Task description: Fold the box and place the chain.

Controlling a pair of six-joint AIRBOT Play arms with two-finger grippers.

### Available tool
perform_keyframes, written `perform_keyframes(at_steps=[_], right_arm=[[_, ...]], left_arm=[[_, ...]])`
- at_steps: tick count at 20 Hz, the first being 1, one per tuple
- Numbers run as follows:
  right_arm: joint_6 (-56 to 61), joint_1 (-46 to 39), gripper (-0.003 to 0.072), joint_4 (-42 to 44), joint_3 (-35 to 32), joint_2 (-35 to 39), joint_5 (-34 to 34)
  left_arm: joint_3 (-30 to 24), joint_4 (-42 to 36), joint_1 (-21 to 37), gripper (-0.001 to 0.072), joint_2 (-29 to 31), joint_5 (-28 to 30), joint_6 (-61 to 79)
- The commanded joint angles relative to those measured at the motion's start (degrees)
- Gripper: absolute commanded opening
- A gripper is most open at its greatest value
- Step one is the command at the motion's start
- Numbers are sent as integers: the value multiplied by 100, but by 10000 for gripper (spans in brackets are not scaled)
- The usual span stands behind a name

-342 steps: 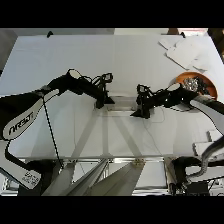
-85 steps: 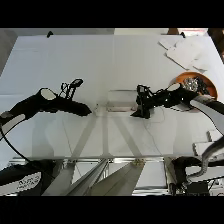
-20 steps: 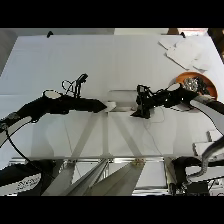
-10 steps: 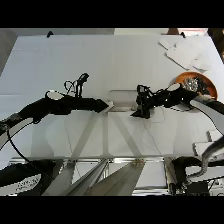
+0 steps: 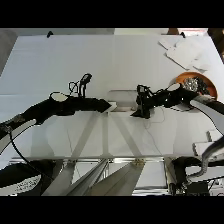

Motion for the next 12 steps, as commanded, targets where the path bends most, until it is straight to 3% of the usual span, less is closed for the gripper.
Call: perform_keyframes(at_steps=[1, 3, 5, 9, 12], right_arm=[[0, 4, 519, 0, 2, 0, 0], [0, 4, 519, 0, 2, -2, 2], [0, 4, 519, 0, 2, -2, 0], [0, 4, 519, 0, 2, 0, 2], [0, 4, 519, 0, 2, -2, 0]], left_arm=[[22, -11, -72, 437, 4, 197, -11], [59, 61, -125, 392, 4, 295, -26], [103, 258, -179, 392, 2, 334, -144], [243, 1362, -280, 392, -129, 328, -1119], [273, 1537, -378, 392, -186, 391, -1187]])
